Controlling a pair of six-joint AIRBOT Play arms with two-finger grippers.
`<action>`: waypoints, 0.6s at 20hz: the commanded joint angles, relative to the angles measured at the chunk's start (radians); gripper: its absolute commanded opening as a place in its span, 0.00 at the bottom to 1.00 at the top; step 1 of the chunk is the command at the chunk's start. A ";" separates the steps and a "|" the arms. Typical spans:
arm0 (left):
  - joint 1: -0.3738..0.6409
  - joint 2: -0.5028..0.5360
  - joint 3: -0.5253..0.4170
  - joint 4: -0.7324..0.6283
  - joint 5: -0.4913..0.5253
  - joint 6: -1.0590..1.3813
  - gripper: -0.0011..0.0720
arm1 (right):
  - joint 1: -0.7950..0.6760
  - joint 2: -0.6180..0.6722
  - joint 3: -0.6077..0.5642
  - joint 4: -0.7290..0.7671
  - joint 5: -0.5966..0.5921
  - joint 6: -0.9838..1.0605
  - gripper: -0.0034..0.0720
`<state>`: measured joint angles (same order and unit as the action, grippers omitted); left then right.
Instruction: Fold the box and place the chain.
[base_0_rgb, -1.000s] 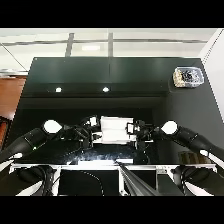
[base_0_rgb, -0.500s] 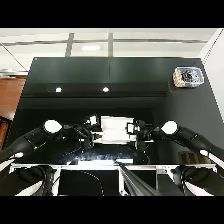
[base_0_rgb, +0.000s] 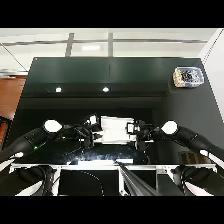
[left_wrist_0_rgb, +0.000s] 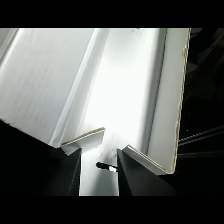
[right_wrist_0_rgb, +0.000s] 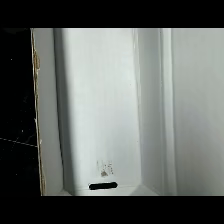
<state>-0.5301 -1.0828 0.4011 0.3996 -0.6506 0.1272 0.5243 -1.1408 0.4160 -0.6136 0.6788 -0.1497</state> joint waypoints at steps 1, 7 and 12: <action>-0.001 0.000 0.000 0.000 -0.004 0.001 0.41 | 0.001 -0.001 -0.001 0.000 0.000 0.000 0.68; -0.001 0.000 0.000 0.000 -0.008 0.004 0.61 | 0.001 -0.001 -0.001 0.000 0.000 0.000 0.68; -0.001 0.000 0.000 0.003 -0.011 0.004 0.39 | 0.001 -0.001 -0.001 0.000 -0.001 0.000 0.68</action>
<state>-0.5308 -1.0824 0.4015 0.3988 -0.6601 0.1322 0.5243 -1.1408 0.4160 -0.6140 0.6785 -0.1513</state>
